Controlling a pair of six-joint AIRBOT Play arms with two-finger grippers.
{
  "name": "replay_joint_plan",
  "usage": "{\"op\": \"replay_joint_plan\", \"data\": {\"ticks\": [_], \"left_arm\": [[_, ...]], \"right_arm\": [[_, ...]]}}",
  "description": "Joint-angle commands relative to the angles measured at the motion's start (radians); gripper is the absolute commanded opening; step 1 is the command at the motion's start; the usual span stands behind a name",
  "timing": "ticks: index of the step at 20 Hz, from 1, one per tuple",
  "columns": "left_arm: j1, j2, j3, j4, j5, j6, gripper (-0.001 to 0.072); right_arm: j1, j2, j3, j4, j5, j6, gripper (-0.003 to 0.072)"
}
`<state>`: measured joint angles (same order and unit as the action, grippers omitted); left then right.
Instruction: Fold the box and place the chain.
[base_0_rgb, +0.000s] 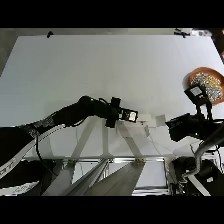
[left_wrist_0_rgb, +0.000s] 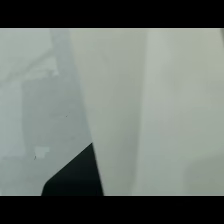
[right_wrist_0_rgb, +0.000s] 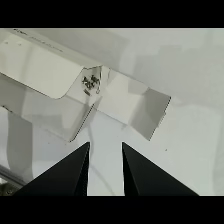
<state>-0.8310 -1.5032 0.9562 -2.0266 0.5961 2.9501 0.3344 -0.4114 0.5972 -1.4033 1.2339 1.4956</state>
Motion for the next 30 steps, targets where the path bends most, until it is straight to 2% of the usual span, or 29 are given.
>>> {"op": "replay_joint_plan", "data": {"ticks": [1, 5, 19, 21, 27, 28, 29, 30], "left_arm": [[0.013, 0.001, 0.001, 0.002, -0.003, -0.05, 0.0006], [0.019, 0.001, 0.001, 0.001, 0.002, -0.142, 0.0007], [0.018, -0.035, 0.001, 0.0, 0.013, -0.119, 0.0017], [0.018, -0.035, 0.001, 0.001, 0.013, -0.12, 0.0016], [0.018, -0.035, 0.001, 0.001, 0.013, -0.121, 0.0011], [0.018, -0.035, 0.001, 0.001, 0.013, -0.121, 0.0011], [0.018, -0.035, 0.001, 0.001, 0.013, -0.121, 0.0011], [0.018, -0.035, 0.001, 0.001, 0.012, -0.121, 0.0011]], "right_arm": [[0.0, 0.001, 0.001, 0.0, 0.0, 0.0, 0.0227], [0.0, 0.001, 0.001, -0.001, 0.0, -0.001, 0.0227], [0.0, 0.001, 0.001, -0.004, 0.005, -0.02, 0.0227], [0.0, 0.001, 0.0, -0.004, 0.012, -0.087, 0.0227], [0.0, -0.025, -0.053, 0.021, 0.023, -0.547, 0.0223], [0.0, -0.037, -0.063, 0.021, 0.023, -0.623, 0.0234], [0.0, -0.05, -0.075, 0.023, 0.023, -0.702, 0.0299], [0.0, -0.064, -0.092, 0.026, 0.018, -0.798, 0.0421]]}}
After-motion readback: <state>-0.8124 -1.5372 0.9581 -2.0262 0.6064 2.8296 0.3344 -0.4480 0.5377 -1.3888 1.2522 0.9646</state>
